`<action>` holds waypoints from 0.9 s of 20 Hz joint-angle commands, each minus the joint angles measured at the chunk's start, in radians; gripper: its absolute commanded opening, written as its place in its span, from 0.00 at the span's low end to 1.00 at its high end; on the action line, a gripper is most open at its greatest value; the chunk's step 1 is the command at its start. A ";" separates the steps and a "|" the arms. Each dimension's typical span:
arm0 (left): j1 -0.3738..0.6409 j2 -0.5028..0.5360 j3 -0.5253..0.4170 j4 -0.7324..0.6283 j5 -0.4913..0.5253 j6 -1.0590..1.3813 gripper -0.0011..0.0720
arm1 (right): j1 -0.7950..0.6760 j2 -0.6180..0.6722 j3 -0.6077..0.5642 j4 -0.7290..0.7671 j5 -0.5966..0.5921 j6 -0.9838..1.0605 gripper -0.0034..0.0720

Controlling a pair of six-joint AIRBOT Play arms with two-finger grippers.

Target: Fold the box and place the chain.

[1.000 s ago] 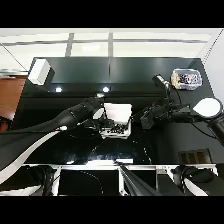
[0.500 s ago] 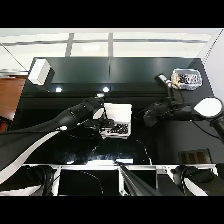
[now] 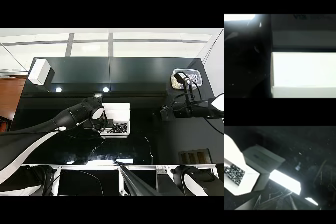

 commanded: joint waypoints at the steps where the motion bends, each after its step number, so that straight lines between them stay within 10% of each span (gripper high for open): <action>1: 0.003 0.003 0.001 -0.028 -0.002 -0.039 0.05 | -0.011 0.000 0.000 -0.013 0.013 0.000 0.61; 3: 0.010 0.003 0.005 -0.051 -0.004 -0.038 0.07 | -0.011 0.000 0.000 -0.014 0.013 0.000 0.61; 6: 0.012 0.019 0.054 -0.048 -0.027 0.015 0.73 | -0.011 0.001 0.000 -0.014 0.021 0.000 0.61; 11: 0.029 0.106 0.182 0.006 -0.178 0.291 0.73 | -0.011 0.000 0.001 -0.015 0.039 0.000 0.61; 15: 0.144 0.235 0.177 0.305 -0.430 0.385 0.73 | -0.011 0.000 0.001 -0.016 0.040 0.001 0.61; 18: 0.303 0.366 0.114 0.180 -0.334 0.607 0.73 | -0.011 0.000 0.001 -0.016 0.039 0.001 0.61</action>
